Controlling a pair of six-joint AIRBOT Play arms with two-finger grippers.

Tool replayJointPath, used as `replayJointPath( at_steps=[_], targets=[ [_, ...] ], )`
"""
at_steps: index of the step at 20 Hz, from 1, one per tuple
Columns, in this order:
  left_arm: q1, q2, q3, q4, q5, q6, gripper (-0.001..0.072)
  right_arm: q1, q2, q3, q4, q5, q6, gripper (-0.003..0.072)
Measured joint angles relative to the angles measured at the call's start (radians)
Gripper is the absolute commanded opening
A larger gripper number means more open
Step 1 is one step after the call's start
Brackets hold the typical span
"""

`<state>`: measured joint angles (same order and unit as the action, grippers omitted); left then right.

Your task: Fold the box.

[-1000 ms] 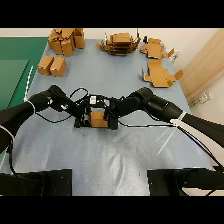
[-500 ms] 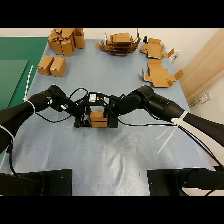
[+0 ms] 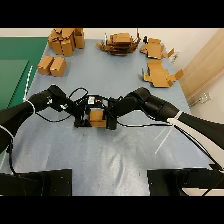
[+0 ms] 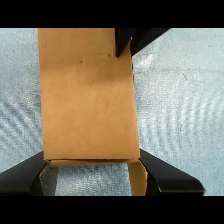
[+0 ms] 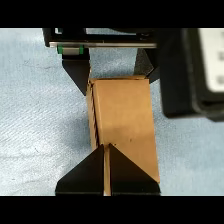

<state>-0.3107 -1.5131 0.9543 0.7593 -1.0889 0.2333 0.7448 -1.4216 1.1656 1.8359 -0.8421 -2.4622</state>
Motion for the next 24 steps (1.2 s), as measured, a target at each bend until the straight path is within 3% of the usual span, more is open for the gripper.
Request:
replayJointPath(
  at_steps=[21, 22, 24],
  targets=[
    [0.0, 0.0, 0.0, 0.0, -0.002, 0.003, 0.0296, 0.003, -0.038, 0.001, 0.03, -0.027, 0.003, 0.001],
    [0.0, 0.0, 0.0, 0.0, -0.002, 0.003, 0.0296, 0.003, -0.038, 0.002, 0.03, -0.028, 0.003, 0.0016],
    [0.0, 0.0, 0.0, 0.0, -0.002, 0.002, 0.0296, 0.003, -0.037, 0.002, 0.03, -0.029, 0.006, 0.0108]
  ],
)
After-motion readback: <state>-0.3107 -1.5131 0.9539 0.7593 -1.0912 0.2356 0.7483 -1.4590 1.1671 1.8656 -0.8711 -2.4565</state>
